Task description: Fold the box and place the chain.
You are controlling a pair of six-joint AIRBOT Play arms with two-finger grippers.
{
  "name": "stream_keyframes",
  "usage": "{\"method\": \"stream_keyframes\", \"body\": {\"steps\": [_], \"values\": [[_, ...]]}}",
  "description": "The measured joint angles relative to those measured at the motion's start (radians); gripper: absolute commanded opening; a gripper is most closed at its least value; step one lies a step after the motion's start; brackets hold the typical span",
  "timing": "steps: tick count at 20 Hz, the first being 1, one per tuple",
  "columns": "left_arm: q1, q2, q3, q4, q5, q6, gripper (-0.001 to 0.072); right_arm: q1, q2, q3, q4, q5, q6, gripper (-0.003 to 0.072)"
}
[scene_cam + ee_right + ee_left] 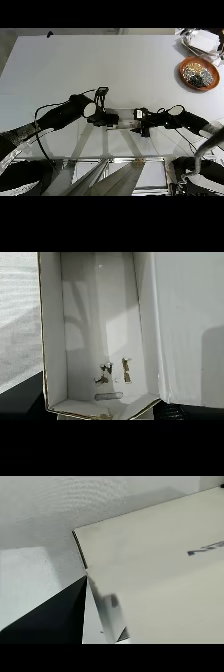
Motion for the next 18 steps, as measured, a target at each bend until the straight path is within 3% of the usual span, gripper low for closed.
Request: {"method": "stream_keyframes", "body": {"steps": [5,10,12,16,18], "values": [[-0.025,-0.079,0.103,0.044,-0.103,-0.071,0.0348,0.0,0.0,0.0,0.0,0.001,0.0,0.0397],[-0.031,-0.13,0.142,0.074,-0.191,-0.147,0.0341,0.0,0.0,0.0,0.0,0.0,0.0,0.0397],[-0.031,-0.137,0.146,0.09,-0.211,-0.171,0.0269,0.0,0.0,0.0,0.0,0.0,0.0,0.0397],[-0.034,-0.148,0.15,0.1,-0.224,-0.208,0.0258,0.0,0.0,0.0,0.0,0.0,0.0,0.0397],[-0.041,-0.154,0.151,0.101,-0.221,-0.224,0.0059,0.0,0.0,0.0,0.0,0.0,0.0,0.0397]]}}
